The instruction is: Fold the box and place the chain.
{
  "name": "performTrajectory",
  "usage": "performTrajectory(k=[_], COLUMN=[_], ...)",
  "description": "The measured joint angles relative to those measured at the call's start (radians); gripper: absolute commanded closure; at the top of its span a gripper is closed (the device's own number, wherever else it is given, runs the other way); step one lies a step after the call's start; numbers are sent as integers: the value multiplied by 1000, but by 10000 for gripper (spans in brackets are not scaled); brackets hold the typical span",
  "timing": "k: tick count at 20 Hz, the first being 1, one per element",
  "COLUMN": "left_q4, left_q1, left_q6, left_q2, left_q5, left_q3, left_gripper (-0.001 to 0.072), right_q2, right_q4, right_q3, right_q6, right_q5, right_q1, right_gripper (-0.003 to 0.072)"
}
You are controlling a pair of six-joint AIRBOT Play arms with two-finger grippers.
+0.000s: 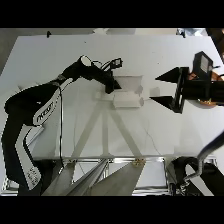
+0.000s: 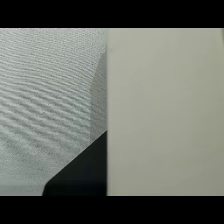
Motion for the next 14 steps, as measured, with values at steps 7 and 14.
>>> performTrajectory(k=[7, 14], left_q4=[0, 0], left_q1=[0, 0], left_q6=[0, 0], left_q2=[0, 0], left_q5=[0, 0], left_q3=[0, 0], left_gripper=[700, 700], right_q2=[266, 155], right_q4=[-158, -254], right_q3=[-235, -443], right_q6=[47, -14], right_q5=[-81, -261], right_q1=[63, 145], right_gripper=[-6, -6])
